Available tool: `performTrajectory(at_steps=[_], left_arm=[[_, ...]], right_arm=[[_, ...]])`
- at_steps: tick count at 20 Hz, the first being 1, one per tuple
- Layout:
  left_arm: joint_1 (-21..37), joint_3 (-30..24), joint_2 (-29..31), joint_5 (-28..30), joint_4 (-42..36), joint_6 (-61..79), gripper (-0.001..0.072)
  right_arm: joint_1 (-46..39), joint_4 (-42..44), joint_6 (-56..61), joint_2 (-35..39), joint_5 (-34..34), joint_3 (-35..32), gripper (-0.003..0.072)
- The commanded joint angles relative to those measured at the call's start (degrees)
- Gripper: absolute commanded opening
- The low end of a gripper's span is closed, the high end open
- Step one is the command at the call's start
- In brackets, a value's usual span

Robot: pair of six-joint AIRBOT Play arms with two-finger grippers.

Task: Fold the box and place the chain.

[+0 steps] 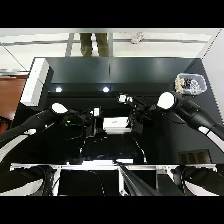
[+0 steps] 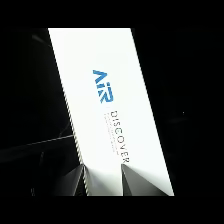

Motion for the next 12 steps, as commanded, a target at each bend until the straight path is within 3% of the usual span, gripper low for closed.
performTrajectory(at_steps=[1,5,7,8,10,12], left_arm=[[-0.04,0.0,-0.04,-0.04,0.0,-0.02,0.0387],[-0.04,0.0,-0.04,-0.02,0.02,-0.02,0.0387],[-0.04,0.0,-0.04,-0.02,0.0,-0.02,0.0387],[-0.04,0.0,-0.04,-0.02,0.0,-0.02,0.0387],[-0.04,0.0,-0.04,-0.02,0.0,-0.02,0.0387],[-0.04,0.0,-0.04,-0.04,0.0,-0.02,0.0387]], right_arm=[[0.04,0.02,0.76,-0.31,-0.22,-0.61,0.0283],[-0.26,0.59,4.96,1.73,5.64,1.68,0.0282],[-2.84,0.87,19.5,4.42,8.26,3.65,0.028],[-5.18,0.98,28.48,5.25,9.57,3.61,0.0229],[-10.16,7.43,33.51,5.29,13.7,1.42,0.0002],[-12.61,20.96,32.11,5.2,9.35,-4.59,0.0001]])
